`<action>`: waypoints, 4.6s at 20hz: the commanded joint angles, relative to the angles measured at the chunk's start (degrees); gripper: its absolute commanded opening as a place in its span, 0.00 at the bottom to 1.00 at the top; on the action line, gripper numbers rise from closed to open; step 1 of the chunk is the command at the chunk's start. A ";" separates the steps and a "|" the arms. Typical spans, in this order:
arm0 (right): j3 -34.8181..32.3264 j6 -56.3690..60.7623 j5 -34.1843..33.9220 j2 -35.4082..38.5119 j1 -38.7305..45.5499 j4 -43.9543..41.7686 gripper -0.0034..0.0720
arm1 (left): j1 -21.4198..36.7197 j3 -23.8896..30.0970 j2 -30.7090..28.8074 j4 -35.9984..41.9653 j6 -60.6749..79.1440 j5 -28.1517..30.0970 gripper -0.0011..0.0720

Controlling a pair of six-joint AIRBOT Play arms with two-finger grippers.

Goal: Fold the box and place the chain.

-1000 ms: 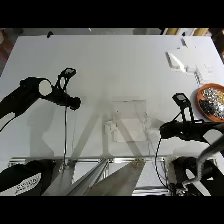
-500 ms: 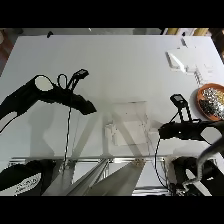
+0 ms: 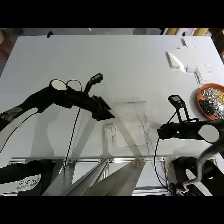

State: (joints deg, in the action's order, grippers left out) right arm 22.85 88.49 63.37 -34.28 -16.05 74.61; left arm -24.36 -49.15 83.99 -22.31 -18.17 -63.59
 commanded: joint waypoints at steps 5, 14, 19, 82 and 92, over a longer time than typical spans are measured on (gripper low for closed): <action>0.00 -0.02 0.07 -0.07 -0.07 -0.11 0.06 | -5.79 -0.81 4.04 0.85 3.17 8.22 0.88; -0.02 -0.02 0.04 -0.07 -0.07 -0.09 0.06 | -6.80 -3.19 7.78 1.27 2.91 4.46 0.75; -0.02 -0.02 0.02 -0.07 -0.07 -0.04 0.06 | -6.54 -3.19 7.72 0.61 5.18 4.35 0.27; 15.28 -14.08 9.46 0.11 -0.07 -0.90 0.45 | -11.45 1.22 5.51 0.00 36.37 16.24 0.02; 15.28 -14.08 9.46 0.11 -0.07 -0.87 0.45 | -11.45 1.20 5.49 -1.29 35.95 14.99 0.02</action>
State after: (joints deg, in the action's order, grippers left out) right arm 38.15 74.41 72.82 -34.22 -16.05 73.73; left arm -35.77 -47.97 89.45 -22.76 18.04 -48.31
